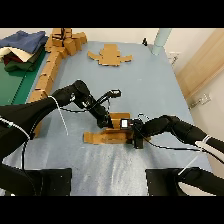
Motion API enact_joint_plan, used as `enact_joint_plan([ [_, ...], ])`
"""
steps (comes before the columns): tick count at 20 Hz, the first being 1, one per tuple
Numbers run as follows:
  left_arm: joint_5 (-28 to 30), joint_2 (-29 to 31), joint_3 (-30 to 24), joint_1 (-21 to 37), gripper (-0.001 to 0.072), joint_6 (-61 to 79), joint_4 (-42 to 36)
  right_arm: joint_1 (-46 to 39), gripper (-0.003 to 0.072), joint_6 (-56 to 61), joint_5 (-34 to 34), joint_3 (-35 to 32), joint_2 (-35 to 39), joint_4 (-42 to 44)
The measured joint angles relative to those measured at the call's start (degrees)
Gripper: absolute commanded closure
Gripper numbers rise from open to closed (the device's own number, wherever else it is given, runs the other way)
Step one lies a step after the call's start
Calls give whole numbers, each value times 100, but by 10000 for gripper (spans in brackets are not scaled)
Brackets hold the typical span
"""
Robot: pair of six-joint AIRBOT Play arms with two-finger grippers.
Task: Fold the box.
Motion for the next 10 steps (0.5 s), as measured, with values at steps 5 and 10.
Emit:
enact_joint_plan([
  [5,26,0,0,0,696,2,-22,0,177,0,-2,0,0,2],
  [10,177,4,0,-2,696,2,-33,0,177,20,0,0,0,2],
])
